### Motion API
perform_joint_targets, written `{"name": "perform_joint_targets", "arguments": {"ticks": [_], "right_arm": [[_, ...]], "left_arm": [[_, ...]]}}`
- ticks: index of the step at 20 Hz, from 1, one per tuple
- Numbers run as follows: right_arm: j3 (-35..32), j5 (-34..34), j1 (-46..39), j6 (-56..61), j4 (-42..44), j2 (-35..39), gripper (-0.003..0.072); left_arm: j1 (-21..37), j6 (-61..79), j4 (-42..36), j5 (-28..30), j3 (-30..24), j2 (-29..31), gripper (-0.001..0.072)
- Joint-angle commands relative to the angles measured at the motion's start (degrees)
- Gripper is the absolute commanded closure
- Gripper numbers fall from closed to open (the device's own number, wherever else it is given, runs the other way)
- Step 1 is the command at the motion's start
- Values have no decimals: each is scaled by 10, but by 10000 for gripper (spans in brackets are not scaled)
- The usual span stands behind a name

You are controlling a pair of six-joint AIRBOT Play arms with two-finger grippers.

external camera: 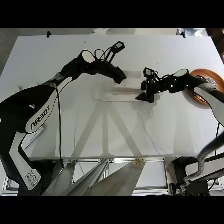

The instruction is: Fold the box and place the chain.

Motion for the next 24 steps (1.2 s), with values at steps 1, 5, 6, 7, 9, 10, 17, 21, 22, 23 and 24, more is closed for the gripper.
{"name": "perform_joint_targets", "arguments": {"ticks": [1,5,6,7,9,10,17,21,22,23,24], "right_arm": [[0,0,0,0,-1,0,278],[0,0,0,0,-1,0,278],[0,0,0,0,-1,0,278],[0,0,0,0,-1,0,278],[0,0,0,0,-1,0,278],[0,0,0,0,-1,0,278],[0,0,0,0,-1,0,278],[0,0,0,0,-1,0,278],[0,0,0,0,-1,0,278],[0,0,0,0,-1,0,278],[0,0,0,0,-1,0,278]], "left_arm": [[-1,-83,22,16,0,-19,700],[0,-83,13,-16,0,-13,698],[1,-82,12,-29,0,-8,698],[3,-82,12,-42,0,0,697],[10,-82,11,-72,0,19,697],[16,-82,11,-91,0,30,697],[86,64,26,-264,0,111,698],[112,136,161,-282,0,107,698],[113,153,191,-281,0,100,683],[113,164,201,-281,0,93,617],[113,165,199,-280,0,85,421]]}}
